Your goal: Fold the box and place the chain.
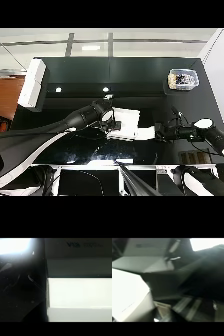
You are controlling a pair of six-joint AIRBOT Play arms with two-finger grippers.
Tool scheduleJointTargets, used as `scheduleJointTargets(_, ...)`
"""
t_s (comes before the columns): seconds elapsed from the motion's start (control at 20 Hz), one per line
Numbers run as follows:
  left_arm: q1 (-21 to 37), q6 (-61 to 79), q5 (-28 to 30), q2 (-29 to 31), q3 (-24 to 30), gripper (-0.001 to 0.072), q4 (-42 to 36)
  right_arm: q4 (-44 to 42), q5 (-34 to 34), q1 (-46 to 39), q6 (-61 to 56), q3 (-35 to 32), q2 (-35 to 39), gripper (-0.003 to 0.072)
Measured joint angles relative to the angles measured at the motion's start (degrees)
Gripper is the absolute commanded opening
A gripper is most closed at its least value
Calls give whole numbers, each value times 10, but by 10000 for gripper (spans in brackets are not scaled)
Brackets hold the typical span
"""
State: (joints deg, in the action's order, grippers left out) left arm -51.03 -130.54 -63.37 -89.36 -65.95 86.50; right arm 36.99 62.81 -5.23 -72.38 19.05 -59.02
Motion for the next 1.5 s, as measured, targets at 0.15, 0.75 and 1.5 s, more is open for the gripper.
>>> scheduleJointTargets(0.15, 0, -1, 0, 0, 0, 31, 0, -31, 30, 8, 18, 11, -3, 447)
scheduleJointTargets(0.75, 0, 0, 1, 0, 0, 30, 0, -52, 1, 140, 4, 78, -5, 530)
scheduleJointTargets(1.5, 0, 0, 1, 0, 0, 31, 0, 272, -107, 364, -362, 183, -17, 432)
